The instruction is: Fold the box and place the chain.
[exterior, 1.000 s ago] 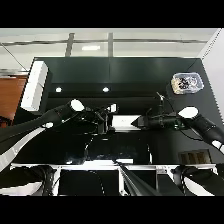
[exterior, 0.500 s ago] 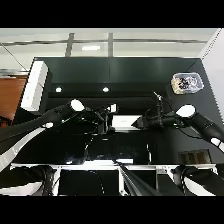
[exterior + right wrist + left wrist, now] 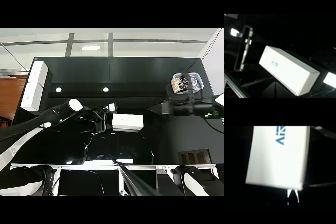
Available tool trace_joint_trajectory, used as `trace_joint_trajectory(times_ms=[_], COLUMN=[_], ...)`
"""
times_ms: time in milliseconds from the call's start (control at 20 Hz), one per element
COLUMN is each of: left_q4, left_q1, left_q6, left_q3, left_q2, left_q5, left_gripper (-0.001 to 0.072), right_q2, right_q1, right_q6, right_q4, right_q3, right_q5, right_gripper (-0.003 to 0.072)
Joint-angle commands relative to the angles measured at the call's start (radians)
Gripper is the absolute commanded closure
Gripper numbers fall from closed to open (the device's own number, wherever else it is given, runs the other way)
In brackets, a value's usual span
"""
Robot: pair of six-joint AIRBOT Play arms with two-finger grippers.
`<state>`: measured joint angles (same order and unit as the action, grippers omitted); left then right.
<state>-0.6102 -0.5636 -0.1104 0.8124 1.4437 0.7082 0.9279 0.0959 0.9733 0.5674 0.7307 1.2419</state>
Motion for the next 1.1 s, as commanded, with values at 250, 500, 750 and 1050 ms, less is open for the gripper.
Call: trace_joint_trajectory(times_ms=[250, 500, 750, 1050], left_q4=[-0.146, -0.140, -0.140, -0.140], left_q1=[-0.010, -0.103, -0.154, -0.156], left_q6=[0.206, 0.269, 0.373, 0.454], left_q3=[0.002, 0.120, 0.289, 0.326], left_q2=[-0.201, -0.116, 0.060, 0.130], left_q5=[0.111, 0.046, 0.052, 0.094], left_gripper=[-0.0002, 0.0000, 0.0000, 0.0001], right_q2=[-0.024, -0.024, -0.024, -0.024], right_q1=[0.127, 0.127, 0.127, 0.127], right_q6=[-0.001, -0.001, -0.001, -0.002], right_q4=[0.077, 0.077, 0.081, 0.080], right_q3=[0.011, 0.010, 0.010, 0.010], right_q5=[0.043, -0.009, -0.004, -0.005], right_gripper=[0.0668, 0.0668, 0.0668, 0.0668])
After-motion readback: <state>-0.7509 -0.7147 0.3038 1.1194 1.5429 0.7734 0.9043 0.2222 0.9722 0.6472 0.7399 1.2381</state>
